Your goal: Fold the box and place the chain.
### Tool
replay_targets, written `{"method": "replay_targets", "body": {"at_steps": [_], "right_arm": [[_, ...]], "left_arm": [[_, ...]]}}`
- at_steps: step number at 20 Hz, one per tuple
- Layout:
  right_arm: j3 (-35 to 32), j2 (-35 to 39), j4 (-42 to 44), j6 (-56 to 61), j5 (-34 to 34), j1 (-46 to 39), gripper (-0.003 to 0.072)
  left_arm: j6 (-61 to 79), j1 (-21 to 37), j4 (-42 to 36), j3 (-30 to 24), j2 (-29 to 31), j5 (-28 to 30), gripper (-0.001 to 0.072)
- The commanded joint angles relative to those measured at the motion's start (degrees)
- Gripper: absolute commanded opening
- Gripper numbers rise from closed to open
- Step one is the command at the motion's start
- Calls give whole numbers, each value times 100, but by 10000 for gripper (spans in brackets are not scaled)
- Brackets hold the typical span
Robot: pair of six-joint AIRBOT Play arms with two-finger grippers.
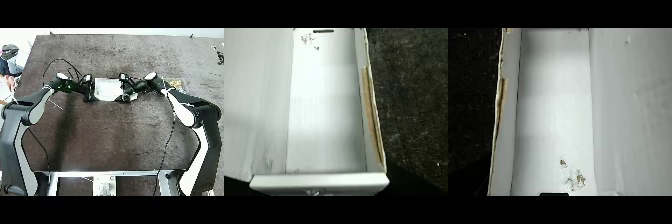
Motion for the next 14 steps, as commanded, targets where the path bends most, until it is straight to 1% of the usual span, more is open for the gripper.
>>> {"method": "replay_targets", "body": {"at_steps": [1, 4, 11, 14], "right_arm": [[-2, 0, 0, 2, 2, 7, 463], [-2, 0, 0, 2, 2, 7, 463], [-2, 0, 0, 2, 2, 7, 464], [-2, 0, 0, 2, 2, 7, 464]], "left_arm": [[-26, 4, -94, 109, 7, -208, 607], [-376, 4, -98, 240, 4, -483, 600], [-358, 2, 63, 238, -127, -85, 602], [-345, -9, 55, 238, -212, -114, 600]]}}
